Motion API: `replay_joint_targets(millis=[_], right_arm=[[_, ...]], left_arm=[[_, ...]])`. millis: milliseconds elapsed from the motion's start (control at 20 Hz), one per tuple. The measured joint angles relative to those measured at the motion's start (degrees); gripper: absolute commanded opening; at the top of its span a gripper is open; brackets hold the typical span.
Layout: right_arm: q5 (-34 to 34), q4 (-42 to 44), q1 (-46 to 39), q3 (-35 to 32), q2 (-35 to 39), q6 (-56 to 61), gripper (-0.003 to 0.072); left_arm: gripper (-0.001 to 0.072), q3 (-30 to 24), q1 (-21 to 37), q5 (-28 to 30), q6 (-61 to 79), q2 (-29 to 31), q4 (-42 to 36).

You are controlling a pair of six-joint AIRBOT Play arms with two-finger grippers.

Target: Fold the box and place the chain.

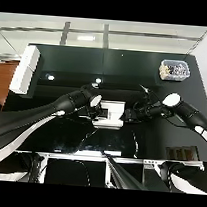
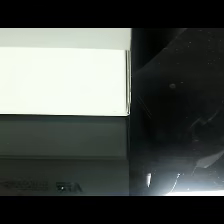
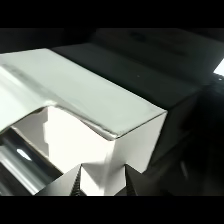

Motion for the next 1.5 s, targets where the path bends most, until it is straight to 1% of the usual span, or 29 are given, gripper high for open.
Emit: replay_joint_targets(millis=[250,500,600,800,1000,1250,1500], right_arm=[[-2.1,-3.2,1.6,0.2,0.0,3.4,0.0306],[-4.3,-6.0,3.2,0.6,0.0,10.8,0.0306],[-4.7,-10.7,5.8,1.7,-0.3,15.6,0.0306],[-4.6,-23.3,12.5,6.3,-1.6,27.9,0.0306],[-1.2,-34.1,18.0,12.7,-5.9,40.6,0.0306],[1.8,-42.2,22.1,16.0,-8.8,50.5,0.0305],[3.5,-45.8,23.3,16.7,-10.0,55.6,0.0304]], left_arm=[[0.0026,0.0,0.0,0.5,-0.1,0.0,-0.2],[0.0026,0.0,0.0,0.5,-0.1,0.0,-0.3],[0.0026,0.0,0.0,0.5,-0.1,0.0,-0.2],[0.0026,0.0,0.0,0.5,0.0,0.0,-0.2],[0.0026,0.0,0.0,0.4,0.0,0.0,-0.2],[0.0026,0.0,0.0,0.4,0.0,0.0,-0.2],[0.0026,0.0,0.0,0.4,0.0,0.0,-0.2]])
